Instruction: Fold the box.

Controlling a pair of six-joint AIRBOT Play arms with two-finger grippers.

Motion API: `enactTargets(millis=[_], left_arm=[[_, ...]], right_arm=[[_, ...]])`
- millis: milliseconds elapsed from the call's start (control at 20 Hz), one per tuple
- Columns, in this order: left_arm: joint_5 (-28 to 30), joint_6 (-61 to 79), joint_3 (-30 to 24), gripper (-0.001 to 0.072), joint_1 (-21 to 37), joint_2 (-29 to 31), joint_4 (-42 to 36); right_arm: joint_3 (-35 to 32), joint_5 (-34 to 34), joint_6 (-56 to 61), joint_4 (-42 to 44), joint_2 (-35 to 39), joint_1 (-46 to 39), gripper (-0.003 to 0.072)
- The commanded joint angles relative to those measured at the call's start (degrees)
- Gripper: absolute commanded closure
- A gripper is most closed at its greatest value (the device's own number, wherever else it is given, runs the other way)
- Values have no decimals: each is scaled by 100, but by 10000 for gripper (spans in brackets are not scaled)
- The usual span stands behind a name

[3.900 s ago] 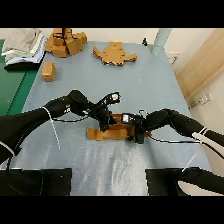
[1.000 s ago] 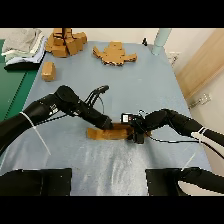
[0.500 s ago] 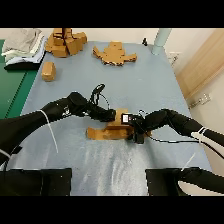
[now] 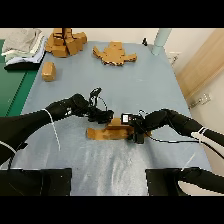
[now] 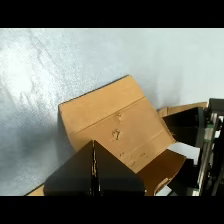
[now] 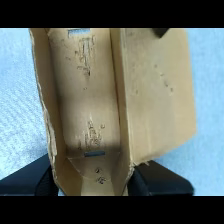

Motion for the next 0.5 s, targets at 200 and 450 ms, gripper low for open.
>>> enactTargets(millis=[200, 450], left_arm=[[-149, 1351, -79, 697, 509, 1060, 2], [-874, 3858, -1058, 697, 566, 2369, 7]], right_arm=[[-2, 2, 2, 0, -4, 2, 178], [-2, 2, 2, 0, -4, 2, 177]])
